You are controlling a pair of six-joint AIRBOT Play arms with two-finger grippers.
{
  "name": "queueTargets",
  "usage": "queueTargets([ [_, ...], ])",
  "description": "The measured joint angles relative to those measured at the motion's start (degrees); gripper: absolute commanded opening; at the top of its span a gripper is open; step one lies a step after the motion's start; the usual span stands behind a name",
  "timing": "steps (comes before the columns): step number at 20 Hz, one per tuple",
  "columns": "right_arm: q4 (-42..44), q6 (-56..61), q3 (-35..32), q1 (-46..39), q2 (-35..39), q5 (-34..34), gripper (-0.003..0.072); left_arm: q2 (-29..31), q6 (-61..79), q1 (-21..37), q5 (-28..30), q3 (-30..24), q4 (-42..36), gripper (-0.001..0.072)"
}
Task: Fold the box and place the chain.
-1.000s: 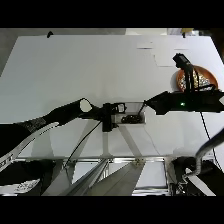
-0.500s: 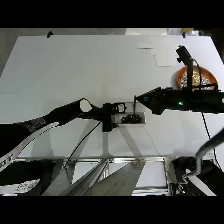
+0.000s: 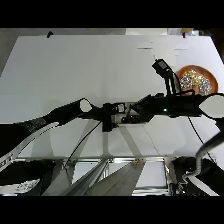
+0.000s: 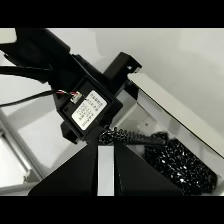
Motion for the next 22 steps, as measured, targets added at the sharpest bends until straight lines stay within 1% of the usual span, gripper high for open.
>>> queueTargets([
  [4, -1.62, 0.33, -0.57, 0.31, -0.24, 0.11, 0.0015, 0.00, 0.00, 0.00, 0.00, 0.00, 0.00, 0.0011],
  [7, -2.54, 1.14, -3.13, 0.35, -0.31, 0.22, 0.0016, 0.00, 0.00, 0.00, 0.00, 0.00, 0.00, 0.0011],
  [10, -2.82, 1.14, -6.64, 0.35, -0.79, -2.01, 0.0016, 0.00, 0.00, 0.00, 0.00, 0.00, 0.00, 0.0011],
  [14, -0.96, -2.40, -8.59, 0.35, -3.26, -5.68, 0.0017, 0.00, 0.00, 0.00, 0.00, 0.00, 0.00, 0.0011],
  [15, -0.35, -3.19, -8.81, 0.35, -4.07, -6.16, 0.0046, 0.00, 0.00, 0.00, 0.02, 0.00, 0.00, 0.0011],
  [16, 0.39, -3.98, -8.96, 0.35, -4.79, -6.54, 0.0130, 0.00, 0.00, 0.00, 0.00, 0.00, 0.00, 0.0011],
  [17, 1.38, -4.76, -9.01, 0.35, -5.42, -6.58, 0.0173, 0.00, 0.00, 0.00, 0.00, 0.00, 0.00, 0.0011],
  [19, 3.21, -6.80, -8.46, 0.26, -6.29, -5.92, 0.0181, 0.00, 0.00, 0.00, 0.02, 0.00, 0.02, 0.0011],
  [22, 4.26, -8.92, -5.42, -1.77, -7.08, -3.30, 0.0179, 0.00, 0.00, 0.00, 0.02, -0.02, 0.02, 0.0011],
])
